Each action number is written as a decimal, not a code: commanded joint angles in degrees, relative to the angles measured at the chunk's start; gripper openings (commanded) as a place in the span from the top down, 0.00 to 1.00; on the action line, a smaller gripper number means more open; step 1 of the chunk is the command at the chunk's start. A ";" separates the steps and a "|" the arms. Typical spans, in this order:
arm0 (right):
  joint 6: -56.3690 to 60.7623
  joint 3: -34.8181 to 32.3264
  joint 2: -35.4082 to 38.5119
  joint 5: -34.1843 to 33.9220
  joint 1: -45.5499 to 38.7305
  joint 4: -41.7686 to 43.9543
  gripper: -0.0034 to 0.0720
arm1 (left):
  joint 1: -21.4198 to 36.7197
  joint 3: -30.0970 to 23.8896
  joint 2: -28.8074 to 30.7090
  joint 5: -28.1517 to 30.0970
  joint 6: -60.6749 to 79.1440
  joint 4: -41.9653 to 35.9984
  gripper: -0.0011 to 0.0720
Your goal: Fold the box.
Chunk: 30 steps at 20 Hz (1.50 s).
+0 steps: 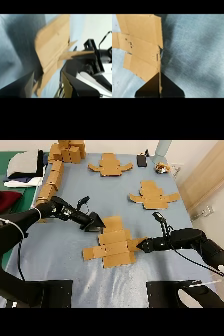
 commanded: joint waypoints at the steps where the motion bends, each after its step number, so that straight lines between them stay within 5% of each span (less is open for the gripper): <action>1: 0.00 -0.09 0.33 -0.07 0.17 0.00 0.95 | -1.49 0.42 -2.80 5.88 4.61 -5.03 0.23; 12: 0.00 -0.09 0.33 -1.14 0.17 -0.09 0.95 | -4.61 7.06 -8.11 -7.10 6.38 -3.45 0.30; 13: 0.00 -0.09 0.33 -1.16 0.17 -0.09 0.95 | -4.48 7.06 -8.11 -7.19 6.47 -2.64 0.54; 16: 0.00 -0.09 0.35 -1.20 0.17 -0.09 0.95 | -4.61 7.15 -8.11 -6.97 9.01 -2.29 0.70; 18: 0.00 -0.09 0.33 -1.64 0.17 -0.07 0.95 | -4.61 7.30 -8.11 -6.19 10.51 -2.34 0.97; 22: -0.02 -0.09 0.33 -1.62 0.17 -0.09 0.95 | -4.72 7.74 -8.09 -5.73 12.13 -2.49 0.97; 23: -0.02 -0.09 0.33 -1.55 0.15 -0.09 0.91 | -4.72 7.74 -8.09 -5.73 12.44 -2.51 0.97; 25: 0.07 0.11 0.35 -0.17 0.07 -0.13 0.44 | -4.74 7.89 -8.09 -5.68 13.44 -3.26 0.97; 26: 1.16 0.92 0.35 0.37 0.02 -0.59 0.36 | -4.83 8.24 -7.91 -6.01 13.57 -3.89 0.97; 30: 10.34 9.64 0.35 1.68 -2.80 -9.99 0.36 | -8.37 8.83 -2.69 -2.23 24.02 -3.76 0.97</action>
